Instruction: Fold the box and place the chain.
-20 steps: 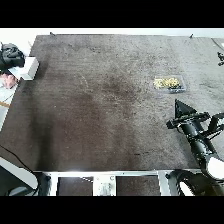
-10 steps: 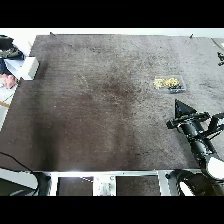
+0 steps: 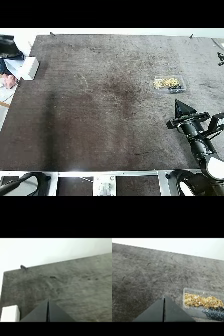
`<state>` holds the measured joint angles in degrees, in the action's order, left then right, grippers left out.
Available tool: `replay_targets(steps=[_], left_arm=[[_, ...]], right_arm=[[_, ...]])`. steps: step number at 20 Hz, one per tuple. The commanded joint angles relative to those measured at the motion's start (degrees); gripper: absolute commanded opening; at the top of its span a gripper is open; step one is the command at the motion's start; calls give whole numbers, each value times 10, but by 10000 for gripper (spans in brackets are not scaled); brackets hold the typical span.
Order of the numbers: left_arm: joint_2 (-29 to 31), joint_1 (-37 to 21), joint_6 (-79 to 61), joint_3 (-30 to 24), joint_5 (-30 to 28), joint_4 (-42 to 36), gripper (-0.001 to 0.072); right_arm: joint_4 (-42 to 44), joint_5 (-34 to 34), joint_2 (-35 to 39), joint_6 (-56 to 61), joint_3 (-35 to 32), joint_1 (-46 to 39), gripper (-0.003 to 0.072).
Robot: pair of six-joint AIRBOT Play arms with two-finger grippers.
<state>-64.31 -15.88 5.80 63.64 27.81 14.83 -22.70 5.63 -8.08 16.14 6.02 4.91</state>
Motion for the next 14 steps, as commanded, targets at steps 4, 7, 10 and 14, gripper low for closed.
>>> replay_targets(steps=[4,7,10,14], left_arm=[[253,40,-297,-299,-52,-296,2],[362,41,-303,-377,-83,-309,3],[462,40,-303,-432,-153,-309,3],[524,40,-302,-474,-184,-309,4]], right_arm=[[0,0,0,0,0,0,-11],[0,0,0,0,0,0,-11],[0,0,0,0,0,0,-11],[0,0,0,0,0,0,-11]])
